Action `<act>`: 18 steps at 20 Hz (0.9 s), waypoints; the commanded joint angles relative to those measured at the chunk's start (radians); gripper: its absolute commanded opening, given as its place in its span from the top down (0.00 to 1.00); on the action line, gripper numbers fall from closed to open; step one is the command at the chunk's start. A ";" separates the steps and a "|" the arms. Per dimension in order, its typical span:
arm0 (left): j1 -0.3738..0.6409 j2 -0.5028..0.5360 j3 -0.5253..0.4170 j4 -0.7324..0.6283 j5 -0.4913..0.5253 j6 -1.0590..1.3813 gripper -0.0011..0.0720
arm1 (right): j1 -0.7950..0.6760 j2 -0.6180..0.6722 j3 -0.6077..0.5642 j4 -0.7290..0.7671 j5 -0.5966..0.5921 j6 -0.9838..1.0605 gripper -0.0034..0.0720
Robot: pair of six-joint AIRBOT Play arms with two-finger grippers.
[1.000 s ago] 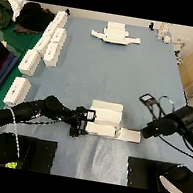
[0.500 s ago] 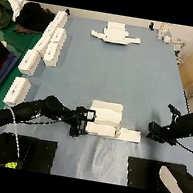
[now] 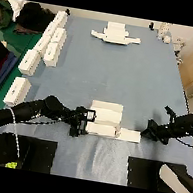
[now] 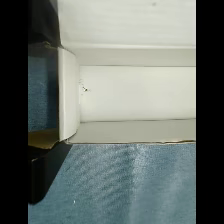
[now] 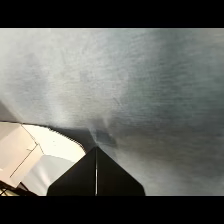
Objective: Fold the box.
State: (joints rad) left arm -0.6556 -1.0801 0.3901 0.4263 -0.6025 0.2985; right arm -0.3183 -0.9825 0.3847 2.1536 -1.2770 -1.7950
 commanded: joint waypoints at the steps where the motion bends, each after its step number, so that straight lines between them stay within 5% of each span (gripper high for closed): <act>1: 0.001 -0.001 0.000 0.000 0.000 0.000 0.46 | -0.004 -0.037 -0.007 0.067 -0.033 -0.039 0.96; 8: 0.001 -0.001 0.000 0.000 0.000 0.000 0.46 | 0.063 -0.039 -0.015 0.136 -0.084 -0.058 0.96; 18: 0.001 -0.001 0.000 0.000 0.000 0.000 0.46 | 0.238 -0.025 -0.039 0.192 0.063 -0.058 0.96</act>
State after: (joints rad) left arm -0.6556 -1.0801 0.3897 0.4259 -0.6022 0.2977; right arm -0.1184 -1.0176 0.3462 2.3173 -1.2369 -1.8526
